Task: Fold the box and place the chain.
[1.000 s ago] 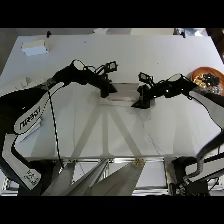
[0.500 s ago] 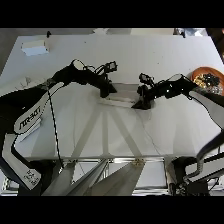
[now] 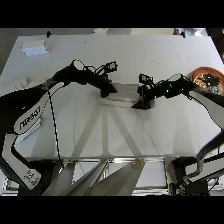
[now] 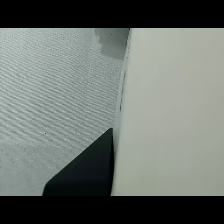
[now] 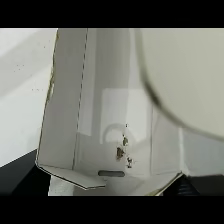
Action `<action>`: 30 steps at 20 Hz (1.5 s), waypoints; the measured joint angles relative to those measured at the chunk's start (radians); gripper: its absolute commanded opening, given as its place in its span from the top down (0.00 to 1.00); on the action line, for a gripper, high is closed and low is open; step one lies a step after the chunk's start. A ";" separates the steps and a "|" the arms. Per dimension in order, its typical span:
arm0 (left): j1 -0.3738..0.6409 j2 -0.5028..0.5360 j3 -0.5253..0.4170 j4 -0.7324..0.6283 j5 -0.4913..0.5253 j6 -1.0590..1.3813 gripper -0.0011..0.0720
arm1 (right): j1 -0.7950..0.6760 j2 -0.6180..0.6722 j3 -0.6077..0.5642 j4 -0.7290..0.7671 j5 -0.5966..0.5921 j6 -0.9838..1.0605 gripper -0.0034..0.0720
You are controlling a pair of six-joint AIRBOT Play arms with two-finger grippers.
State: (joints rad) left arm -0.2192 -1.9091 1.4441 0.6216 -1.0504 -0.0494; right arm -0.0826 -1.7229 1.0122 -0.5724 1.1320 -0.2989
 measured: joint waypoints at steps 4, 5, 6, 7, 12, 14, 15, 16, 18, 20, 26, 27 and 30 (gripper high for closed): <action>0.000 0.000 0.000 0.000 0.000 0.000 0.97 | 0.000 0.000 0.000 -0.010 0.000 0.004 0.04; 0.000 0.000 0.000 0.000 0.000 0.000 0.97 | 0.000 0.000 0.000 -0.011 0.002 0.005 0.07; 0.000 0.000 0.000 0.000 0.000 0.000 0.97 | 0.000 0.000 0.000 -0.012 0.002 0.005 0.15; 0.000 0.000 0.000 0.000 -0.001 0.000 0.97 | 0.000 0.000 0.000 -0.013 0.002 0.006 0.22; 0.000 0.000 0.000 0.000 -0.002 0.000 0.97 | 0.000 0.000 0.000 -0.013 -0.002 0.007 0.27; 0.000 0.000 0.000 0.000 -0.002 0.000 0.97 | 0.000 0.000 0.000 -0.013 -0.001 0.007 0.27; 0.000 0.000 0.000 0.000 -0.002 0.000 0.97 | 0.000 0.000 0.000 -0.014 -0.001 0.007 0.27; 0.000 0.000 0.000 0.000 -0.002 -0.001 0.97 | 0.000 0.000 0.000 -0.014 -0.001 0.007 0.27; 0.000 0.000 0.000 0.000 -0.002 -0.001 0.97 | 0.000 0.000 0.000 -0.014 -0.001 0.006 0.27; 0.000 0.000 0.000 0.000 -0.002 -0.001 0.97 | 0.000 0.000 0.000 -0.014 0.001 0.006 0.27; 0.000 0.000 0.000 -0.001 -0.001 0.000 0.97 | 0.000 0.000 0.000 -0.014 0.003 0.006 0.27; 0.000 0.000 0.000 0.000 -0.001 0.000 0.97 | 0.000 0.000 0.000 -0.014 0.003 0.006 0.27; 0.000 0.000 0.000 -0.001 -0.001 0.000 0.97 | 0.000 0.000 0.000 -0.015 0.003 0.006 0.27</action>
